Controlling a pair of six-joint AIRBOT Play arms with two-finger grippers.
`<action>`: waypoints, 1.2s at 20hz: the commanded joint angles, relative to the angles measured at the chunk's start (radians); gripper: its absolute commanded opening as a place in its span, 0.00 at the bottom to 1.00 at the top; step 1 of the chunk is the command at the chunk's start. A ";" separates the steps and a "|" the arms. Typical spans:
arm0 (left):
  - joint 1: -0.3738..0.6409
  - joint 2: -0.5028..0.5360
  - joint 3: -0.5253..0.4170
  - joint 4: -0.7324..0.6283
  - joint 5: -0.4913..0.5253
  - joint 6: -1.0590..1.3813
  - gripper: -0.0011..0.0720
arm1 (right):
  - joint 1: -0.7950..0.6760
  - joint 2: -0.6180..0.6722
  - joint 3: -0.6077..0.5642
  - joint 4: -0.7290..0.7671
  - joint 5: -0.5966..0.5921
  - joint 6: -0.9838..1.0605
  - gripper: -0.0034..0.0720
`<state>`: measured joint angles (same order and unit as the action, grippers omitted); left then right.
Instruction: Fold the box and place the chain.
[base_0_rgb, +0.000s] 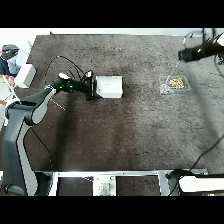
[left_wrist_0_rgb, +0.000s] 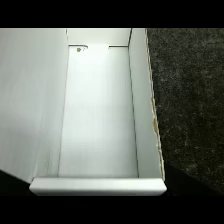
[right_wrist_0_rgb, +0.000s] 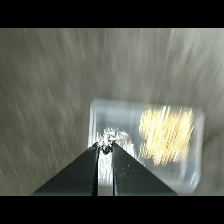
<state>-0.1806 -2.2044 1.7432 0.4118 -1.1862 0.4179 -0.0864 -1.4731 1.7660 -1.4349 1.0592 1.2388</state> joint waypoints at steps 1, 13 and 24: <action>0.001 0.000 0.000 0.000 0.000 0.000 0.69 | 0.077 0.185 0.002 0.000 -0.201 -0.051 0.06; 0.001 0.000 0.000 0.000 0.000 0.000 0.69 | 0.489 0.272 -0.002 0.001 -0.378 -0.095 0.06; 0.001 0.000 0.000 0.000 0.000 0.000 0.69 | 0.617 -0.066 -0.004 0.050 -0.250 -0.095 0.06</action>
<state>-0.1806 -2.2047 1.7432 0.4118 -1.1862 0.4179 0.5175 -1.4578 1.7622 -1.3998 0.7906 1.1435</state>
